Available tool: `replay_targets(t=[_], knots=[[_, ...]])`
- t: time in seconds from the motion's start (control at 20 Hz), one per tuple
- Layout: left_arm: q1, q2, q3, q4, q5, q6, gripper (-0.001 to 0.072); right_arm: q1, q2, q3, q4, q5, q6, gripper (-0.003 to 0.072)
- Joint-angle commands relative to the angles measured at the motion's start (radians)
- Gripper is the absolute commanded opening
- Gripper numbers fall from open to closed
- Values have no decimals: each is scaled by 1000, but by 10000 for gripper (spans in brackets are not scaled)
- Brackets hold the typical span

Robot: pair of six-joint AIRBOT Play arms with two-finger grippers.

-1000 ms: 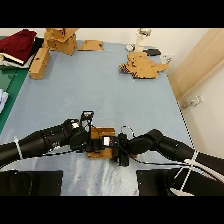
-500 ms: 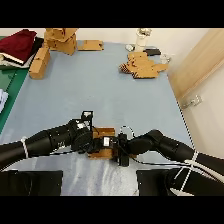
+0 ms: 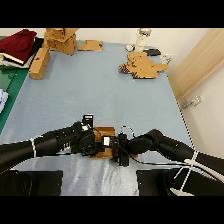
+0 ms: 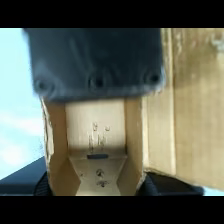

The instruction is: Fold the box.

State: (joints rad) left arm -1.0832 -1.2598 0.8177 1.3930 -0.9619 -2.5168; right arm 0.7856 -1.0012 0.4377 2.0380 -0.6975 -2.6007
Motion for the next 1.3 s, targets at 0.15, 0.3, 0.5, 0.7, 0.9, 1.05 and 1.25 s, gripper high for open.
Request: replay_targets(t=[0.15,0.3,0.5,0.7,0.9,1.05,1.25], knots=[[-2,-5,1,-3,11,-36,15,0,1,0,0,0,0,599],[-2,-3,2,-11,5,-34,18,0,1,0,0,0,0,599],[0,1,3,-29,-17,-33,618,0,1,0,0,0,0,599],[8,64,4,-14,-43,-31,617,0,1,0,0,0,0,599],[45,156,4,-1,-76,-31,616,0,1,0,0,0,0,599],[89,208,4,-2,-127,-31,597,0,1,0,0,0,0,599],[145,286,4,-6,-124,-34,597,0,1,0,0,0,0,599]])
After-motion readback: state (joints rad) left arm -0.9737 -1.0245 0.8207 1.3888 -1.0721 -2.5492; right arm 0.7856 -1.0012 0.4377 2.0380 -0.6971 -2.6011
